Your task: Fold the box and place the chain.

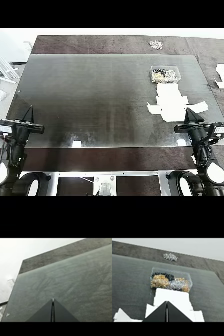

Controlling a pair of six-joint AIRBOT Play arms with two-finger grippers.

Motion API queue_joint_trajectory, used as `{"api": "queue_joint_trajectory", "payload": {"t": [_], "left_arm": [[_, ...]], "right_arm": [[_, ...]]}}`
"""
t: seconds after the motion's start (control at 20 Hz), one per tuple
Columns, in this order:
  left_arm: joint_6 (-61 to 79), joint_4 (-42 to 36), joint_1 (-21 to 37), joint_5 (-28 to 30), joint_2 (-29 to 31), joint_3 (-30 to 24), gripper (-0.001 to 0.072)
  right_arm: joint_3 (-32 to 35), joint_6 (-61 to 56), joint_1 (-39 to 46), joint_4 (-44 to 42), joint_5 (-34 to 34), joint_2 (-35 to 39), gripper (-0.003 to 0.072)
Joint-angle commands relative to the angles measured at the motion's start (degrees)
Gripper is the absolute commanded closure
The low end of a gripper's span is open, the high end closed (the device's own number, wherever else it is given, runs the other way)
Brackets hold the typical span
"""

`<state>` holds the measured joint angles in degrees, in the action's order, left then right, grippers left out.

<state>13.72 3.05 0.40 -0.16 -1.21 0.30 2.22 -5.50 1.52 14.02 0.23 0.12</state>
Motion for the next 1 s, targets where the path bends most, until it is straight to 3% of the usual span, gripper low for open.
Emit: {"api": "queue_joint_trajectory", "payload": {"t": [0.0, 0.15, 0.2, 0.25, 0.35, 0.45, 0.6, 0.7, 0.8, 0.85, 0.95], "left_arm": [[0.0, 0.02, -0.02, 0.0, -0.02, -0.02, 0.0689], [0.0, 0.02, -0.02, 0.0, -0.02, -0.02, 0.0689], [0.0, 0.02, -0.02, 0.0, -0.02, -0.02, 0.0689], [0.0, 0.02, -0.02, 0.02, -0.02, -0.02, 0.0689], [0.0, 0.02, -0.02, -0.02, -0.02, -0.02, 0.0689], [0.0, 0.0, -0.02, -0.02, -0.02, -0.02, 0.0689], [0.0, 0.02, -0.02, -0.02, -0.02, -0.02, 0.0689], [0.0, 0.02, -0.02, -0.02, -0.02, -0.02, 0.0689], [0.0, 0.0, -0.02, -0.02, -0.02, -0.02, 0.0689], [0.0, 0.02, -0.02, -0.02, -0.02, -0.02, 0.0689], [0.0, 0.02, -0.02, -0.02, -0.02, -0.02, 0.0689]], "right_arm": [[0.02, -0.02, -0.02, -0.02, 0.0, 0.02, 0.068], [0.0, -1.33, -0.02, -0.46, -0.44, 0.02, 0.0679], [-0.35, -1.77, 0.02, -0.48, 0.04, 0.02, 0.0618], [-0.81, -3.93, 0.04, -0.5, 1.64, -0.17, 0.0511], [-2.05, -6.8, 0.17, -0.52, 6.43, -2.03, 0.0465], [-4.83, -6.75, 2.14, -0.5, 7.28, -7.23, 0.0453], [-12.26, -5.95, 9.16, -0.46, 5.62, -21.62, 0.0406], [-19.3, -4.57, 16.87, -0.2, -2.97, -33.4, 0.0406], [-27.26, -5.6, 25.73, 0.96, -15.85, -45.11, 0.0406], [-31.17, -9.2, 29.99, 3.78, -22.32, -50.14, 0.0406], [-40.33, -22.05, 37.31, 18.4, -35.26, -59.3, 0.0408]]}}
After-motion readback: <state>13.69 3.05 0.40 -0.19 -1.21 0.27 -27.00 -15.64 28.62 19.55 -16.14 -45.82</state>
